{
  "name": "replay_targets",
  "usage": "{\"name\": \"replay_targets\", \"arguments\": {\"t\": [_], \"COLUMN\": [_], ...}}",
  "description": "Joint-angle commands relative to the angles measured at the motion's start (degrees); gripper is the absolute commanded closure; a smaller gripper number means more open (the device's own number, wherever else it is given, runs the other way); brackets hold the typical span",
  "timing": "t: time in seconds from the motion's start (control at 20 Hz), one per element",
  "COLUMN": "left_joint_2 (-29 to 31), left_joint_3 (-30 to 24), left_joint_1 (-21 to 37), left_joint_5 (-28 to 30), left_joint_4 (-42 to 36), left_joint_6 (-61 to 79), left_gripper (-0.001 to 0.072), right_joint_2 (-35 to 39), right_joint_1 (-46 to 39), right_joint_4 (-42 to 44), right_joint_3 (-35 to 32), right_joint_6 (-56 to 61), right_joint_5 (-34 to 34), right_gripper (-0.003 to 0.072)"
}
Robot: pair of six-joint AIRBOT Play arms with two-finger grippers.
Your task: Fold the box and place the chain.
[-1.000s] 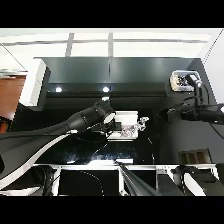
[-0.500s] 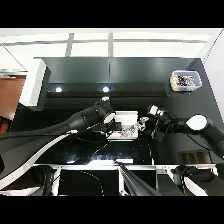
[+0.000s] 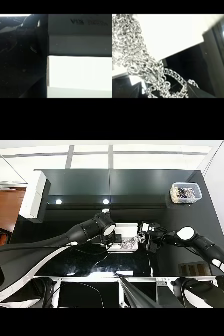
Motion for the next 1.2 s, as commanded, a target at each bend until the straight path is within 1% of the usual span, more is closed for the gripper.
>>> {"name": "replay_targets", "arguments": {"t": [0.0, 0.1, 0.15, 0.2, 0.25, 0.35, 0.4, 0.45, 0.5, 0.6, 0.65, 0.75, 0.85, 0.9, 0.95, 1.05, 1.15], "left_joint_2": [0.0, 0.0, 0.0, 0.0, 0.0, 0.0, 0.0, 0.0, 0.0, 0.0, 0.0, 0.0, 0.0, 0.0, 0.0, 0.0, 0.0], "left_joint_3": [0.0, 0.0, 0.0, 0.0, 0.0, 0.0, 0.0, 0.0, 0.0, 0.0, 0.0, 0.0, 0.0, 0.0, 0.0, 0.0, 0.0], "left_joint_1": [0.0, 0.0, 0.0, 0.0, 0.0, 0.0, 0.0, 0.0, 0.0, 0.0, 0.0, 0.0, 0.0, 0.0, 0.0, 0.0, 0.0], "left_joint_5": [0.0, 0.0, 0.0, 0.0, 0.0, 0.0, 0.0, 0.0, -0.1, -0.1, -0.1, -0.1, 0.0, 0.0, 0.0, 0.0, 0.0], "left_joint_4": [0.0, 0.0, 0.0, 0.0, 0.0, 0.0, 0.0, 0.0, 0.0, 0.0, 0.0, 0.0, 0.0, 0.0, 0.0, 0.0, 0.0], "left_joint_6": [0.0, 0.0, 0.0, 0.0, 0.0, 0.0, 0.0, 0.0, 0.0, 0.0, 0.0, 0.0, 0.0, 0.0, 0.0, 0.0, 0.0], "left_gripper": [0.0676, 0.0676, 0.0676, 0.0676, 0.0676, 0.0676, 0.0676, 0.0676, 0.0676, 0.0676, 0.0676, 0.0676, 0.0676, 0.0676, 0.0676, 0.0676, 0.0676], "right_joint_2": [-2.1, -2.4, -2.6, -2.6, -2.6, -2.6, -2.6, -2.6, -2.6, -2.3, -2.0, -0.1, 3.6, 6.1, 8.8, 14.4, 18.8], "right_joint_1": [0.1, 0.1, 0.1, 0.1, 0.1, 0.1, 0.1, 0.1, 0.1, 0.1, 0.1, 0.1, 0.0, -0.2, -0.4, -1.3, -1.4], "right_joint_4": [3.5, 3.5, 3.5, 3.6, 3.8, 4.4, 4.3, 3.8, 3.5, 2.5, 1.2, -4.9, -13.5, -17.3, -19.0, -18.5, -17.9], "right_joint_3": [0.0, 0.0, 0.0, 0.0, 0.0, 0.1, 0.3, 0.7, 1.2, 1.9, 2.3, 3.8, 5.8, 7.2, 8.6, 11.9, 15.0], "right_joint_6": [-4.6, -4.6, -4.6, -4.3, -4.3, -3.9, -3.3, -2.2, -1.2, 0.0, 2.6, 12.8, 24.8, 30.1, 33.4, 37.2, 41.7], "right_joint_5": [-2.0, -2.4, -2.4, -2.4, -2.4, -2.4, -2.4, -1.9, -1.6, -0.6, -0.6, -0.5, 0.8, 3.3, 6.0, 13.2, 19.0], "right_gripper": [-0.0017, -0.0016, 0.0003, 0.0135, 0.0155, 0.0156, 0.0250, 0.0556, 0.0620, 0.0622, 0.0626, 0.0639, 0.0639, 0.0639, 0.0640, 0.0640, 0.0640]}}
